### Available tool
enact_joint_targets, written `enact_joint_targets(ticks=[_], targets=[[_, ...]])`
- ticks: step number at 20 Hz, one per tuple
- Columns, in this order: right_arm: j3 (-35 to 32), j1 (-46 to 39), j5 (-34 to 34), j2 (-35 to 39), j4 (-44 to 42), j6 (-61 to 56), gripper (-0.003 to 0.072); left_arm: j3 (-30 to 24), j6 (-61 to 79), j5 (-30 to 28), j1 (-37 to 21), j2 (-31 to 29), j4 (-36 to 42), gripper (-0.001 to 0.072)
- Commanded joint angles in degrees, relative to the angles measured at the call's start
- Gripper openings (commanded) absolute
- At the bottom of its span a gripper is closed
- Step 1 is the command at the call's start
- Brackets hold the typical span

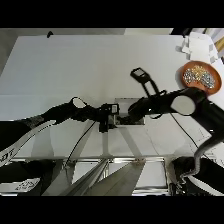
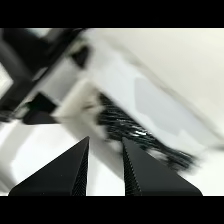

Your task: Fold the box and place the chain.

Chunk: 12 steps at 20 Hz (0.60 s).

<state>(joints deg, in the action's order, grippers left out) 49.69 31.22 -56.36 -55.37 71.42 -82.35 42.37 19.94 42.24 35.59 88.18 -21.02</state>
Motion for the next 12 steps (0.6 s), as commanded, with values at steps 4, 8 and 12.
enact_joint_targets(ticks=[4,8,12], targets=[[0.15,-15.87,-11.13,4.59,17.31,0.26,0.0172,0.00,0.00,0.00,-0.02,-0.04,-0.02,0.0273],[0.07,-23.47,-4.26,0.22,18.56,-0.33,0.0197,0.00,0.00,0.00,-0.02,-0.04,-0.02,0.0273],[0.09,-26.71,3.26,-8.92,18.86,-2.51,0.0326,0.00,0.00,0.00,-0.02,-0.04,0.00,0.0273]])
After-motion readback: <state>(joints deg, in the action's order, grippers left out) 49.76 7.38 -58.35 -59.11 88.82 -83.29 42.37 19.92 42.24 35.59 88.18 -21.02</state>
